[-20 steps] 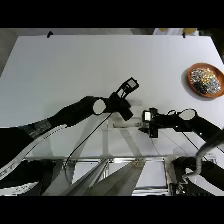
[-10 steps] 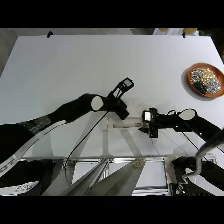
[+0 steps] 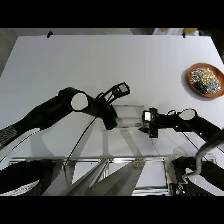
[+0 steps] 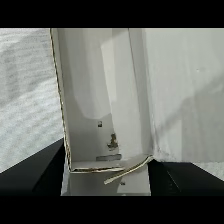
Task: Fold the box and place the chain.
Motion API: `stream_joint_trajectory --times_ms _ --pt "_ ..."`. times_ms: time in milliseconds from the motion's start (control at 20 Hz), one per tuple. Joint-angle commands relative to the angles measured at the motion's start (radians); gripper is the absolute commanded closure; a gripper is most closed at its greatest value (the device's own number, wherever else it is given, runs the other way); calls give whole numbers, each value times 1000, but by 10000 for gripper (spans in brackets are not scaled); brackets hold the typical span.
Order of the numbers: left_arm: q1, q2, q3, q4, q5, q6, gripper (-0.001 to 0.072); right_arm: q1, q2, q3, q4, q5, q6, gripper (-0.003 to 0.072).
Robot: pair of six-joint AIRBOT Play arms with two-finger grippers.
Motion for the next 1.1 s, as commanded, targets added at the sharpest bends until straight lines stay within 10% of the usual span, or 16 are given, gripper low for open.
stream_joint_trajectory --times_ms 0,300,650,1050 --pt "1 13 -92 5 -14 18 706 0 0 0 0 0 0 390" --pt "42 13 -221 0 60 193 696 0 0 0 0 0 0 390" --pt "62 14 -265 -15 237 393 366 0 0 0 0 0 0 390" --pt "69 55 -265 -34 323 595 362 0 0 0 0 0 0 390"
